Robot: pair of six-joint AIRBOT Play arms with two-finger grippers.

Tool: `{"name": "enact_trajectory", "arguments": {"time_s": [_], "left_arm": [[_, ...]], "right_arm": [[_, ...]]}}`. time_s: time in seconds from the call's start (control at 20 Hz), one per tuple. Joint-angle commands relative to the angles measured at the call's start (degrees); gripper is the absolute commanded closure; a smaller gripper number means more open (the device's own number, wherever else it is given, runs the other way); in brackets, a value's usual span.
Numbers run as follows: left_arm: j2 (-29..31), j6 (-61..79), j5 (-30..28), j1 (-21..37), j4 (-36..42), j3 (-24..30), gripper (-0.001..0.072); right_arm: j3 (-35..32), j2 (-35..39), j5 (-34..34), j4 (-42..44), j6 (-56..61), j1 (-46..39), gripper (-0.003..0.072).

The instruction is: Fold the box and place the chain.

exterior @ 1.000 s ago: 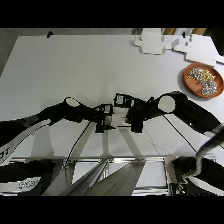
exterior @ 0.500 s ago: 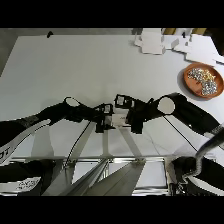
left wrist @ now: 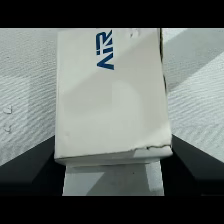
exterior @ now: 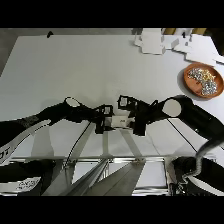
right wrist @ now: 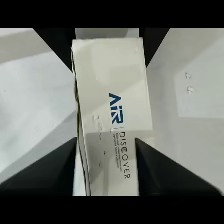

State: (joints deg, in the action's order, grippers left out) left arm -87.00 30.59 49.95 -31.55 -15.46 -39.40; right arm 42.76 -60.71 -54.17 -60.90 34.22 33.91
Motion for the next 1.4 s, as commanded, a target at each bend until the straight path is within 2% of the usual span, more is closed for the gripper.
{"name": "enact_trajectory", "arguments": {"time_s": [0.0,0.05,0.1,0.5,1.05,1.35], "left_arm": [[0.0,-0.2,-0.4,0.0,0.2,0.0,0.0672],[0.0,-0.2,-0.4,0.0,0.2,0.0,0.0672],[0.0,-0.2,-0.4,0.0,0.2,0.0,0.0672],[0.0,-0.2,-0.4,0.0,0.2,0.0,0.0672],[0.0,-0.2,-0.4,0.0,0.2,0.0,0.0672],[0.0,-0.2,-0.4,0.0,0.2,0.0,0.0672]], "right_arm": [[-0.1,1.9,-0.3,0.5,-0.2,0.1,0.0552],[-0.1,1.6,-0.2,0.3,-0.2,0.1,0.0641],[-0.1,1.0,-0.2,0.3,-0.2,0.1,0.0650],[-0.2,-4.2,-3.5,0.7,-0.2,0.1,0.0653],[-4.2,-4.2,1.2,0.5,-1.3,0.1,0.0673],[-4.6,-3.9,0.5,0.7,-1.0,0.0,0.0673]]}}
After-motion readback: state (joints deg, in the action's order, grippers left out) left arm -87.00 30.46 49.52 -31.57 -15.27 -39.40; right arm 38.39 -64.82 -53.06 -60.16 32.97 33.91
